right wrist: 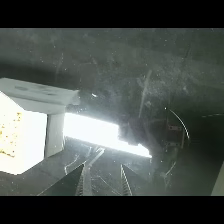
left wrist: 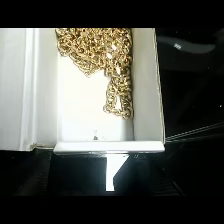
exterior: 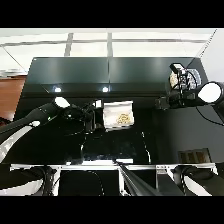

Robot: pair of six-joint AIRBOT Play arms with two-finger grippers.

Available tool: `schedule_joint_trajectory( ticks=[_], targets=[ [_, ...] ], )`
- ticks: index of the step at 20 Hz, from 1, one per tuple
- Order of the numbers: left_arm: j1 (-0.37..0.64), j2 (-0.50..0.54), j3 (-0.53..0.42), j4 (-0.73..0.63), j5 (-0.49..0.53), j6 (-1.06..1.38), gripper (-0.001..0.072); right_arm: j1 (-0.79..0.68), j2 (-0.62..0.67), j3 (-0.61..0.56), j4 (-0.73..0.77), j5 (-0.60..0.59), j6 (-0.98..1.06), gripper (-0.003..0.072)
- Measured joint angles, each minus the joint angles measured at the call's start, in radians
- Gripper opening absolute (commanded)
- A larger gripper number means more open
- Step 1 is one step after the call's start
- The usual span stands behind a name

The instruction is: Fold the box and place the chain.

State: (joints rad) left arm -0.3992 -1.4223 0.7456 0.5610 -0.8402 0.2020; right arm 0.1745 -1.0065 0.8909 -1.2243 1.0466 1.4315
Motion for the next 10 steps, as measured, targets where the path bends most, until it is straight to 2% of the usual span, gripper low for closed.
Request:
schedule_joint_trajectory(
  ticks=[8,9,10],
  targets=[
    [-0.008,0.000,0.000,-0.024,0.020,-0.020,0.0718,0.000,0.000,0.000,-0.001,-0.001,0.000,0.0281],
    [-0.011,0.000,0.000,-0.024,0.024,-0.023,0.0716,0.000,0.000,0.000,-0.001,-0.001,0.000,0.0233],
    [-0.014,0.000,0.000,-0.025,0.030,-0.025,0.0715,0.000,0.000,0.000,-0.001,-0.001,0.000,0.0233]
  ],
)
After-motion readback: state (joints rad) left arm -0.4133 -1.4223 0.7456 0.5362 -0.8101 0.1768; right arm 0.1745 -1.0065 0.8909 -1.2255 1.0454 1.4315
